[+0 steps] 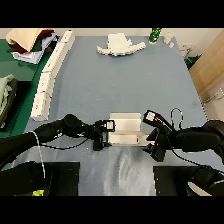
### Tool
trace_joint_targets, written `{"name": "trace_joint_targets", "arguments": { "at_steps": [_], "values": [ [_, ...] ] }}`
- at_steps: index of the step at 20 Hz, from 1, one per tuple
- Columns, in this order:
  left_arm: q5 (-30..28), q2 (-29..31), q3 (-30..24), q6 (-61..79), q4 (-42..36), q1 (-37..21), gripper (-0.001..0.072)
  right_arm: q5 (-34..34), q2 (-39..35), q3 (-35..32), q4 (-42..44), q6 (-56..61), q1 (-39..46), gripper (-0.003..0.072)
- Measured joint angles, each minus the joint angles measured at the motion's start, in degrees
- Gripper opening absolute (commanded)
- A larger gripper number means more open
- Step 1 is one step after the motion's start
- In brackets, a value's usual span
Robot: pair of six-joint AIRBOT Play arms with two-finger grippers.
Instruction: Fold the box.
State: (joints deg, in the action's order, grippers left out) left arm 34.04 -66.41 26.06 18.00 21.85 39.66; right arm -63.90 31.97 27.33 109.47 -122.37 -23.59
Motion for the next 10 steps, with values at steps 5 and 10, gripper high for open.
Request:
{"name": "trace_joint_targets", "arguments": {
  "at_steps": [5, 10],
  "values": [
    [0.00, 0.00, 0.00, 0.00, 0.00, -0.02, 0.0525, 5.70, 4.50, -1.44, -10.75, -6.84, -0.76, 0.0710],
    [0.00, 0.00, 0.00, -0.02, -0.02, -0.02, 0.0525, 14.01, 11.02, -1.79, -16.17, -10.21, -3.76, 0.0627]
  ]
}}
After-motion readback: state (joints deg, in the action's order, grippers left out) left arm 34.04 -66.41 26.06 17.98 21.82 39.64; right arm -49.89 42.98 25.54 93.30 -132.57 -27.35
